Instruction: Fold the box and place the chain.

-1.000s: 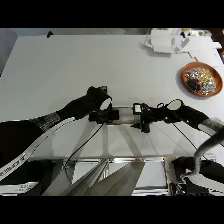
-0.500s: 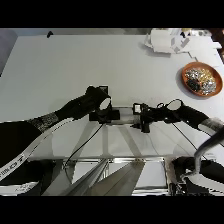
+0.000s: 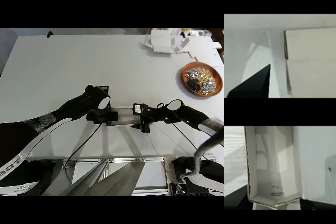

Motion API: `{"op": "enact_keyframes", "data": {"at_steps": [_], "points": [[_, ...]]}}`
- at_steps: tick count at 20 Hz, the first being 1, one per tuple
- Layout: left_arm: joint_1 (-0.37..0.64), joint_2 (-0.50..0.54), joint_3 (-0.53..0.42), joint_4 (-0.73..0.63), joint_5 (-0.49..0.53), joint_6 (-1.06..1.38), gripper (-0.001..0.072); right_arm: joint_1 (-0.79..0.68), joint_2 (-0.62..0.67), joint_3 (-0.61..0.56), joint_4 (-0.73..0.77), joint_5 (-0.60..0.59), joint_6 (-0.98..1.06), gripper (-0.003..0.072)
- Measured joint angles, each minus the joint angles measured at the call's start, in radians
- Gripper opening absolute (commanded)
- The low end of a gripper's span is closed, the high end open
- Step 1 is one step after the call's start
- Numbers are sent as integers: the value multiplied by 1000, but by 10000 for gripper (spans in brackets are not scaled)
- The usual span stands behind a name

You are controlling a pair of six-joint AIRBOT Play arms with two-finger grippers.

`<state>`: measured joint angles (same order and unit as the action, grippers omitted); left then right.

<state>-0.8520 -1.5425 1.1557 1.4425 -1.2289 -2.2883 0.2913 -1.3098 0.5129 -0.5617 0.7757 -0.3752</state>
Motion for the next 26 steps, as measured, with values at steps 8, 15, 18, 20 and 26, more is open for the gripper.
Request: {"op": "enact_keyframes", "data": {"at_steps": [8, 15, 18, 20, 26], "points": [[60, 158, -2, -19, -67, 279, 381, 0, 0, 0, 0, -1, 0, 318], [312, 439, -232, -163, 23, 1139, 642, 0, 0, 0, 1, -1, 0, 318], [460, 490, -420, -381, 140, 1747, 699, 0, 0, 0, 1, -1, 0, 318], [526, 468, -503, -547, 192, 2124, 701, 0, 0, 0, 1, -1, 0, 318], [553, 282, -583, -895, 268, 2761, 701, 0, 0, 0, 1, -2, 0, 318]]}}
